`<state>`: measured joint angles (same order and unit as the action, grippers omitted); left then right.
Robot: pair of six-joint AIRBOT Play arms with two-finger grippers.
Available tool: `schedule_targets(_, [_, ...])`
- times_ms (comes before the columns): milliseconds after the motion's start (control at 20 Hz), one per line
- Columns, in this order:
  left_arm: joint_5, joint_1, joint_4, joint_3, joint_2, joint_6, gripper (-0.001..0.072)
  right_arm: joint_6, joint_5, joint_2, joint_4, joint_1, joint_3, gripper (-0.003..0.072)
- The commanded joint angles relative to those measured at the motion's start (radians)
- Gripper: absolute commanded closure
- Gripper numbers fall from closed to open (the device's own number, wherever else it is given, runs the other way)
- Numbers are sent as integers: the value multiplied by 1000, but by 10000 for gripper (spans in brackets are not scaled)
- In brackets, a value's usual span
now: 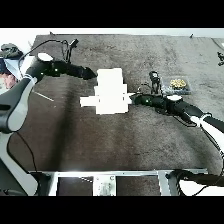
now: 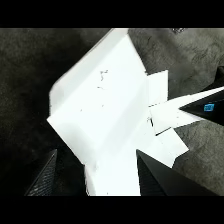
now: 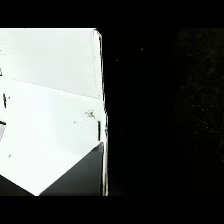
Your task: Fold the box and place the chain.
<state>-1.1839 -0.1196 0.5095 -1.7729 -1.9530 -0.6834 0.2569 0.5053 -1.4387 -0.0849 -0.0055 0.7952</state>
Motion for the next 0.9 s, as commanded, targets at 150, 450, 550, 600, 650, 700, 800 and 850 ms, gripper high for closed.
schedule_targets(150, [-94,-9,26,-132,-148,-78,174,0,1,0,3,1,0,694])
schedule_targets(450, [-187,-13,-92,-132,-224,-38,226,0,0,0,3,1,0,694])
schedule_targets(550, [-209,-17,-112,-132,-233,-22,225,0,-1,0,3,1,0,694])
schedule_targets(600, [-214,-21,-111,-132,-235,-21,225,0,-1,0,3,1,0,694])
schedule_targets(650, [-216,-27,-103,-132,-237,-14,225,0,0,0,3,1,0,694])
schedule_targets(700, [-213,-35,-100,-132,-237,-11,225,0,0,0,3,1,0,694])
schedule_targets(800, [-209,-49,-99,-132,-237,10,225,1,4,0,3,1,0,694])
schedule_targets(850, [-205,-49,-99,-132,-237,11,228,1,3,0,3,1,0,694])
